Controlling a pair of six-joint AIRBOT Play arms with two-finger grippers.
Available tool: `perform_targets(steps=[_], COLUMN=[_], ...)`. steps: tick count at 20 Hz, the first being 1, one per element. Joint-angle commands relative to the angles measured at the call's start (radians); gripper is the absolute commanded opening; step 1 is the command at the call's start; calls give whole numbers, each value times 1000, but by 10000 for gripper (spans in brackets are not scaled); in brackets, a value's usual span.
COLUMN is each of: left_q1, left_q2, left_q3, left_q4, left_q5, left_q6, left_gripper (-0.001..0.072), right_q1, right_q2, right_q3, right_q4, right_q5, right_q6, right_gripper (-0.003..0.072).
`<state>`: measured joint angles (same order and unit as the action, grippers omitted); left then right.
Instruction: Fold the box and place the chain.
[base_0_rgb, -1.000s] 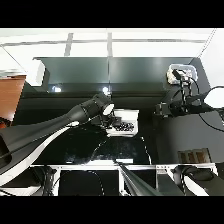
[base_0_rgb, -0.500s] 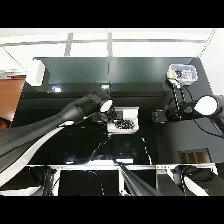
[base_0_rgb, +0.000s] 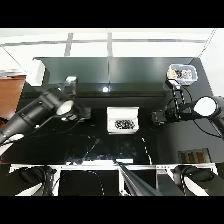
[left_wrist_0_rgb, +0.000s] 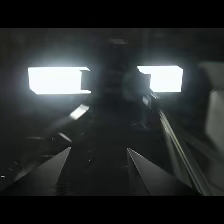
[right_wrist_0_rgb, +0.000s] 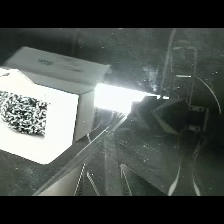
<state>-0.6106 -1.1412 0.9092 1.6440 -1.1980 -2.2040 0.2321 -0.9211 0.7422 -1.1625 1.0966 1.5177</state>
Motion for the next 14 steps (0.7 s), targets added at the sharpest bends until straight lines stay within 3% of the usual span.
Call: perform_targets(steps=[1,2,4,5,6,10,14], left_q1=[176,193,177,154,130,46,87], left_q2=[63,60,59,59,58,55,-57], left_q3=[-246,-284,-306,-306,-306,-303,-275], left_q4=[-531,-649,-749,-754,-752,-753,-922], left_q5=[292,344,392,392,401,454,459], left_q6=[482,683,1083,1292,1458,2036,2232], left_gripper=[424,425,429,532,716,716,716], right_q1=[1,1,1,1,1,1,1], right_q2=[0,0,0,0,0,0,0], right_q3=[-1,-1,-1,-1,-1,-1,-1], right_q4=[34,38,47,48,48,48,53], right_q5=[-3,-3,-2,-2,-2,-3,-2], right_q6=[8,8,8,9,9,29,43], right_gripper=[276,277,277,277,277,277,276])
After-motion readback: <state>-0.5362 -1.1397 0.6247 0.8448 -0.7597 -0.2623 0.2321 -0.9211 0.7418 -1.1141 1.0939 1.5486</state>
